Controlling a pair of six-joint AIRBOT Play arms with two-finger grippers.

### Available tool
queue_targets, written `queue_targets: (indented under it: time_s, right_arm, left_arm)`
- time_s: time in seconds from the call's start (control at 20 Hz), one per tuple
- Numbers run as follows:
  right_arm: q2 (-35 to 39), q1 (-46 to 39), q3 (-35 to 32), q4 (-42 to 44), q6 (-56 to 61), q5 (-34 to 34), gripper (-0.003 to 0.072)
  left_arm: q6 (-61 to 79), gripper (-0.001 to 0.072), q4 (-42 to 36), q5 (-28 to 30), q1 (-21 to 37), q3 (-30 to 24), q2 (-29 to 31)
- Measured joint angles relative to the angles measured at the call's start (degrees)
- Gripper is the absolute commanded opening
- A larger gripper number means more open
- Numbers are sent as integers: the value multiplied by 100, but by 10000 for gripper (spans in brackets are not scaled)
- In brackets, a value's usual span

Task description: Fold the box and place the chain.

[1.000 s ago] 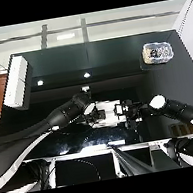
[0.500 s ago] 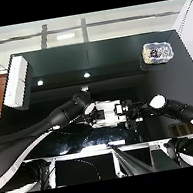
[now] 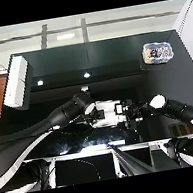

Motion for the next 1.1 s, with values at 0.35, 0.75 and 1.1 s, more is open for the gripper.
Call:
queue_targets:
  time_s: [0.35,0.75,1.1]
  right_arm:
    - [0,0,0,-2,13,-15,536]
    - [0,2,0,0,11,-37,536]
    - [0,2,0,0,11,-31,536]
  left_arm:
    - [7,211,-11,33,31,0,37]
    - [52,210,-4,98,114,-7,87]
    - [160,160,76,0,155,-7,105]
